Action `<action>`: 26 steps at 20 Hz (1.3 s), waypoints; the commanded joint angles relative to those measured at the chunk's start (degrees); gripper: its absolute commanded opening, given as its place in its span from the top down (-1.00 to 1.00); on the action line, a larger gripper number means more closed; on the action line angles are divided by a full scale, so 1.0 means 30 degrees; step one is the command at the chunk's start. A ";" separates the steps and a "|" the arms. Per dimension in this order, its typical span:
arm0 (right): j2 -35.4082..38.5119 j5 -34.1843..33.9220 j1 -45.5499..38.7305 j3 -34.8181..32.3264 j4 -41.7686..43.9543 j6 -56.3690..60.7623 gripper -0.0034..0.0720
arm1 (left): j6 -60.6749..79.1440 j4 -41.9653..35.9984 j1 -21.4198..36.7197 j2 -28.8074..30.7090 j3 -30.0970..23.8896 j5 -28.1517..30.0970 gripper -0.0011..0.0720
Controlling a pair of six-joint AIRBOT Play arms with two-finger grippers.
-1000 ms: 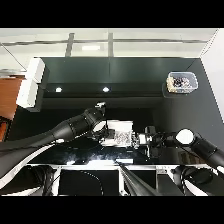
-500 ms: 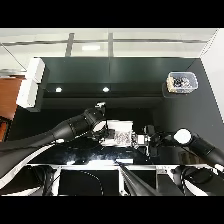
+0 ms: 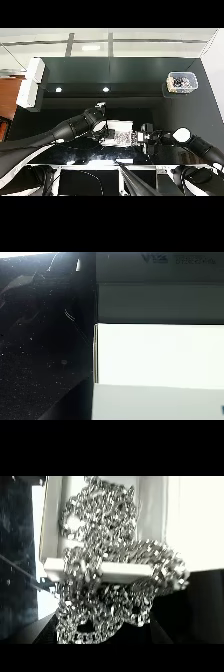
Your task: Fold the box and place the chain.
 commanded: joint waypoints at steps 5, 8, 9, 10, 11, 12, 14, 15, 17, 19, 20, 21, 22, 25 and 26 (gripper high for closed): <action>-0.0495 0.0182 0.0015 -0.0007 0.1224 -0.0066 -0.87 | 0.0007 0.0007 -0.0007 -0.0007 0.0007 -0.0007 0.89; -0.0634 0.0160 0.0015 0.0000 0.1217 -0.0036 -0.87 | 0.0007 0.0007 -0.0007 -0.0007 0.0007 0.0000 0.89; -0.0634 0.0160 0.0015 0.0000 0.1217 -0.0022 -0.87 | 0.0007 0.0007 -0.0007 -0.0007 0.0007 0.0000 0.89; -0.0634 0.0153 0.0007 0.0000 0.1217 0.0007 -0.87 | 0.0007 0.0007 -0.0007 -0.0007 0.0007 0.0000 0.89; -0.0634 0.0124 0.0007 0.0000 0.1202 0.0066 -0.87 | 0.0000 0.0007 -0.0007 -0.0007 0.0007 0.0000 0.89; -0.0634 0.0073 0.0015 0.0000 0.1202 0.0124 -0.87 | 0.0007 0.0007 -0.0007 -0.0007 0.0007 0.0000 0.89; -0.0634 0.0080 0.0015 0.0000 0.1158 0.0138 -0.87 | 0.0007 0.0007 -0.0007 -0.0007 0.0007 0.0000 0.89; -0.0634 0.0080 0.0007 0.0000 0.1129 0.0226 -0.87 | 0.0007 0.0007 -0.0007 -0.0007 0.0007 0.0000 0.89; -0.0641 0.0073 0.0007 0.0022 0.0634 0.0925 -0.87 | 0.0007 0.0007 -0.0007 -0.0007 0.0007 0.0000 0.89; -0.0641 0.0066 0.0007 0.0015 0.0153 0.1515 -0.87 | 0.0007 0.0007 -0.0007 -0.0007 0.0007 0.0000 0.89; -0.0648 0.0015 0.0015 0.0022 0.0066 0.1676 -0.87 | 0.0007 0.0007 -0.0007 -0.0007 0.0007 0.0000 0.89; -0.0656 -0.0022 0.0007 0.0015 0.0022 0.1792 -0.87 | 0.0007 0.0007 -0.0007 -0.0007 0.0007 0.0000 0.89; -0.0663 -0.0022 0.0007 0.0015 -0.0066 0.1865 -0.87 | 0.0000 0.0007 -0.0007 -0.0007 0.0007 0.0000 0.89; -0.0663 -0.0073 0.0007 0.0015 -0.0066 0.1923 -0.86 | 0.0007 0.0007 -0.0007 -0.0007 0.0007 0.0000 0.89; -0.0663 -0.0073 0.0007 0.0015 -0.0066 0.1923 -0.86 | 0.0007 0.0007 -0.0007 -0.0007 0.0007 0.0000 0.89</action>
